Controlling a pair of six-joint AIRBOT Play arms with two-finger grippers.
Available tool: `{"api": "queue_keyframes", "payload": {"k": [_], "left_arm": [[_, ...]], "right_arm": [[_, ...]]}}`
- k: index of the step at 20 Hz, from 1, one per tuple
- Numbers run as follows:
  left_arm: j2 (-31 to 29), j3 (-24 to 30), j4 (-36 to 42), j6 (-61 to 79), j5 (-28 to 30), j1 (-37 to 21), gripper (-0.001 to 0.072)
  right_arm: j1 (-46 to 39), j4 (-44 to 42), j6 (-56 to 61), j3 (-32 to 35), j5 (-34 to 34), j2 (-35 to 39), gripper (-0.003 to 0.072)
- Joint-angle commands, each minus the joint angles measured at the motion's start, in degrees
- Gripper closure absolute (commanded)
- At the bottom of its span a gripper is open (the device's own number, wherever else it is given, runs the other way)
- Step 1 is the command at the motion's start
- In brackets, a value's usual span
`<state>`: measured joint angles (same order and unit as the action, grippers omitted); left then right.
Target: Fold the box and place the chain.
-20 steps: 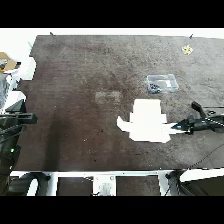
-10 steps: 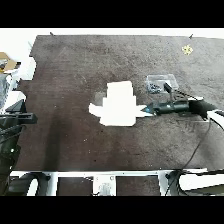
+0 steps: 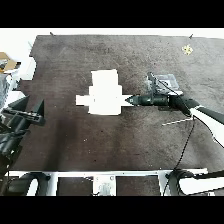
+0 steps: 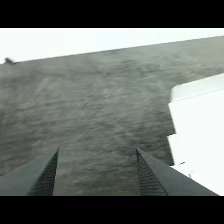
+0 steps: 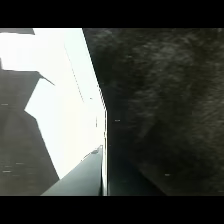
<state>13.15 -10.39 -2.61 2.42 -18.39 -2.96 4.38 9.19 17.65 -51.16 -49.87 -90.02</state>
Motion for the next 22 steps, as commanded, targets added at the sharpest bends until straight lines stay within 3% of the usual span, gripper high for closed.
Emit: {"api": "queue_keyframes", "payload": {"k": [1,4,8,12,16,20,22], "left_arm": [[5.5,-4.3,0.1,0.1,-8.9,-0.1,0.0171],[17.6,-9.9,0.1,0.9,-17.2,-0.1,0.0171],[37.7,-21.5,-1.2,2.1,-27.4,-0.1,0.0171],[57.2,-37.2,-6.7,-2.1,-37.3,0.0,0.0171],[74.1,-55.7,-20.5,-14.1,-45.3,2.1,0.0171],[87.4,-74.2,-32.0,-23.2,-48.7,4.9,0.0171],[93.0,-82.8,-33.6,-25.0,-51.2,5.6,0.0171]], "right_arm": [[0.9,-4.3,-7.6,2.3,3.8,-0.1,0.0685],[0.9,-4.1,-7.6,2.5,5.4,-0.6,0.0685],[0.9,-4.5,-8.1,2.5,5.3,-2.1,0.0685],[0.8,-4.5,-8.1,2.5,5.3,-2.0,0.0685],[0.8,-4.5,-8.9,2.5,4.7,-2.0,0.0684],[0.8,-4.3,-8.9,2.5,4.7,-2.0,0.0685],[0.8,-4.3,-8.9,2.5,4.7,-2.0,0.0684]]}}
